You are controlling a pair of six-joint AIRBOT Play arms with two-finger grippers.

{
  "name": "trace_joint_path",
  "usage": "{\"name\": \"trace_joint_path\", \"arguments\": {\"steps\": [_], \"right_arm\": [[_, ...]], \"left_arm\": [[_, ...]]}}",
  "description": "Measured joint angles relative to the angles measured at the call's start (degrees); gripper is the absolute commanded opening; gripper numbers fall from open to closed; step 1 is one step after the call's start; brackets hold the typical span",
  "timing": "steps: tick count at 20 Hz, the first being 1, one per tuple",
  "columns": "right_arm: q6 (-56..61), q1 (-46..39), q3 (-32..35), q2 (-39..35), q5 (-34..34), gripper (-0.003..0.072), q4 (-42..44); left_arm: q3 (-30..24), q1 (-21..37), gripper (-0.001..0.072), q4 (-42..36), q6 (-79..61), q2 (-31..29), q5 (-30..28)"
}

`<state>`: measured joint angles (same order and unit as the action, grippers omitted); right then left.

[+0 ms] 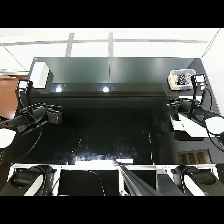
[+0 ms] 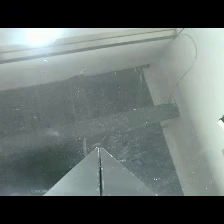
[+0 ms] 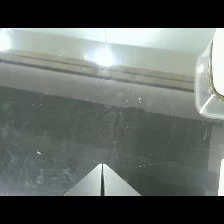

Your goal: Fold the box and place the chain.

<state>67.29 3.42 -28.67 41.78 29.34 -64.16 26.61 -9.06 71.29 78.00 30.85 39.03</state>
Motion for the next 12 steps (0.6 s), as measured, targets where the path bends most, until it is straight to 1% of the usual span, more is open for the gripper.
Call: {"name": "trace_joint_path", "arguments": {"steps": [3, 6, 8, 10, 11, 12], "right_arm": [[0.02, 0.0, 0.0, 0.0, -0.02, 0.0014, 0.61], [0.0, 0.0, 0.02, 0.0, -0.61, 0.0013, 2.73], [0.0, 0.0, 0.02, 0.26, -4.31, 0.0014, 6.27], [0.0, -0.61, -0.02, 1.25, -11.67, 0.0016, 8.31], [0.0, -1.88, -0.46, 2.29, -16.17, 0.0122, 9.2], [0.0, -3.87, -1.36, 3.67, -19.56, 0.0301, 10.34]], "left_arm": [[0.0, 0.0, 0.0026, 0.0, 0.0, 0.04, -0.66], [0.0, 0.0, 0.0025, -0.59, 0.02, 0.35, -4.33], [0.0, 0.0, 0.0025, -1.07, 0.02, 0.5, -6.58], [-0.02, 0.0, 0.0027, -1.33, 0.02, 0.66, -9.38], [-0.02, 0.0, 0.0138, -1.51, 0.04, 0.83, -11.89], [-0.02, 0.0, 0.0498, -1.68, 0.24, 1.09, -14.16]]}}
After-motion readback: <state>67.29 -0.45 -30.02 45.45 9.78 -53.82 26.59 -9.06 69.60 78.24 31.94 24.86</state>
